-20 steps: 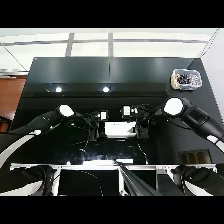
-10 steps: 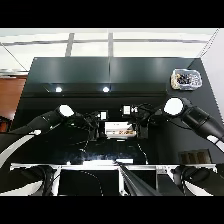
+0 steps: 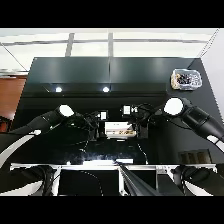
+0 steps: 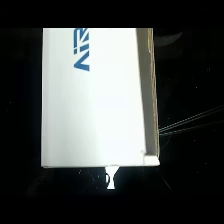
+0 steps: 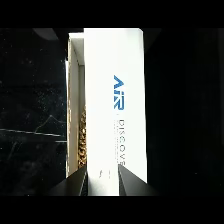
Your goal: Fold the box and place the chain.
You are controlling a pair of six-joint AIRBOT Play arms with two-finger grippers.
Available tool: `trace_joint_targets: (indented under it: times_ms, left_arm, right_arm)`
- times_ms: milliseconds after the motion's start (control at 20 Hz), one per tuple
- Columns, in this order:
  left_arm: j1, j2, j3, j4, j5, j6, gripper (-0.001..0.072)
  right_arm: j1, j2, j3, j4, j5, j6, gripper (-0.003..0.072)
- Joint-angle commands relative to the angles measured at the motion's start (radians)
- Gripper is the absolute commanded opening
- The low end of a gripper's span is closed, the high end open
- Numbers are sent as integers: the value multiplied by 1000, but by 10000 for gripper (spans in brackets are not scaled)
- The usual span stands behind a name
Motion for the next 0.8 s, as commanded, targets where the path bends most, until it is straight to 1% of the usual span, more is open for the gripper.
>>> trace_joint_targets:
  times_ms: [0, 450, 500, 750]
  left_arm:
    - [0, -1, 0, 0, 0, 0, 485]
    - [0, -1, 0, 0, 0, 0, 486]
    - [0, -1, 0, 0, 0, 0, 485]
    - [0, -1, 0, 0, 0, 0, 486]
  right_arm:
    - [0, 0, 0, 0, -3, 0, 204]
    - [0, 0, 0, 0, -3, 0, 216]
    - [0, 0, 0, 0, -3, 0, 279]
    - [0, 0, 0, 0, -3, 1, 274]
